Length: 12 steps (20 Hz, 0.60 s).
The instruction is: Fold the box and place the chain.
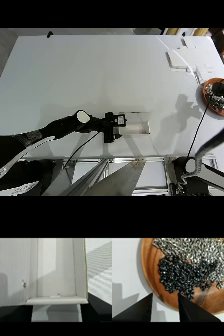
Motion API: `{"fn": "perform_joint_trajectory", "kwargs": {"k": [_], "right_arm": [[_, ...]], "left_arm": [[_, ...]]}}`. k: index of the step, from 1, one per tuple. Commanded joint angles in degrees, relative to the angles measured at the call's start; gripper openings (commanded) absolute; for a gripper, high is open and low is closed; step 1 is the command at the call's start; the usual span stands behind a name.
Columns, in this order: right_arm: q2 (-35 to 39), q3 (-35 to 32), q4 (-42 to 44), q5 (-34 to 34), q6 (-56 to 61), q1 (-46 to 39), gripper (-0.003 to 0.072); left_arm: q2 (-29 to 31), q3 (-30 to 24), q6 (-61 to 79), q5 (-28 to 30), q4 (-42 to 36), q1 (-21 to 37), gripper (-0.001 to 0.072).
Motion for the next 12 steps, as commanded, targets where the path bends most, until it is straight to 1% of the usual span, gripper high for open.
{"fn": "perform_joint_trajectory", "kwargs": {"k": [1, 4, 8, 12], "right_arm": [[-4.35, 0.66, 1.46, 1.51, -2.43, -2.93, 0.0311], [-7.13, 0.63, 1.55, 0.42, -3.39, -3.54, 0.0300], [-9.38, 0.63, 4.46, -2.38, -3.91, -3.54, 0.0293], [-12.00, 0.66, 4.24, -2.97, -3.85, -3.54, 0.0289]], "left_arm": [[0.04, -0.02, 0.00, 0.00, 0.02, -0.02, 0.0331], [0.04, -0.02, 0.00, 0.00, 0.00, -0.02, 0.0331], [0.04, -0.02, 0.00, 0.00, 0.00, -0.02, 0.0331], [0.04, -0.02, 0.02, 0.00, 0.00, -0.02, 0.0331]]}}
